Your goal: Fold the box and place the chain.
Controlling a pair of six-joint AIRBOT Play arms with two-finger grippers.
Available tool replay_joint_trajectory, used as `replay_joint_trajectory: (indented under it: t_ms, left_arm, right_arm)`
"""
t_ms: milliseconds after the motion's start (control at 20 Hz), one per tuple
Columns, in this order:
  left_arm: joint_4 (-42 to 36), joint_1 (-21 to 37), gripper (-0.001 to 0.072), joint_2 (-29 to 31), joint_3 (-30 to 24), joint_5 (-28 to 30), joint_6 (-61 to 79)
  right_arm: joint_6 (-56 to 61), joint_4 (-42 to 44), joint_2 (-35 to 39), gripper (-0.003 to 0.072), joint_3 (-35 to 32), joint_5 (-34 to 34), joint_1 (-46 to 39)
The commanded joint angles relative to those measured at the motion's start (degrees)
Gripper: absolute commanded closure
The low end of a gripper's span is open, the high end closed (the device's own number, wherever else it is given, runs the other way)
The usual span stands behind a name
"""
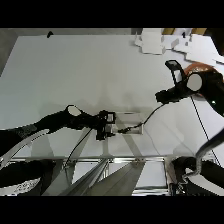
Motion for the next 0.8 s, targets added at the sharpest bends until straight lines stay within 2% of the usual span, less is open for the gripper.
replay_joint_trajectory:
  t_ms: [0, 50, 100, 200, 300, 750]
  left_arm:
    - [0.0, 0.0, 0.0502, 0.0, 0.0, 0.0, 0.0]
    - [0.0, 0.0, 0.0502, 0.0, 0.0, 0.0, 0.0]
    - [0.0, 0.0, 0.0502, 0.0, 0.0, 0.0, 0.0]
    - [0.0, 0.0, 0.0502, 0.0, 0.0, 0.0, 0.0]
    - [0.0, 0.0, 0.0502, 0.0, 0.0, 0.0, 0.0]
    - [0.0, 0.0, 0.0502, 0.0, 0.0, 0.0, 0.0]
  right_arm:
    - [0.1, -0.5, -6.2, 0.0397, -0.6, -2.8, -1.2]
    - [0.4, -0.5, -7.2, 0.0285, -0.6, -3.1, -1.2]
    - [0.8, -0.4, -8.1, 0.0235, -0.6, -3.5, -1.2]
    - [0.9, -0.4, -9.1, 0.0247, -0.6, -4.9, -1.5]
    - [1.9, -0.3, -10.0, 0.0323, -0.6, -5.3, -3.0]
    - [1.8, -0.2, -12.4, 0.0349, -0.6, -6.1, -6.2]
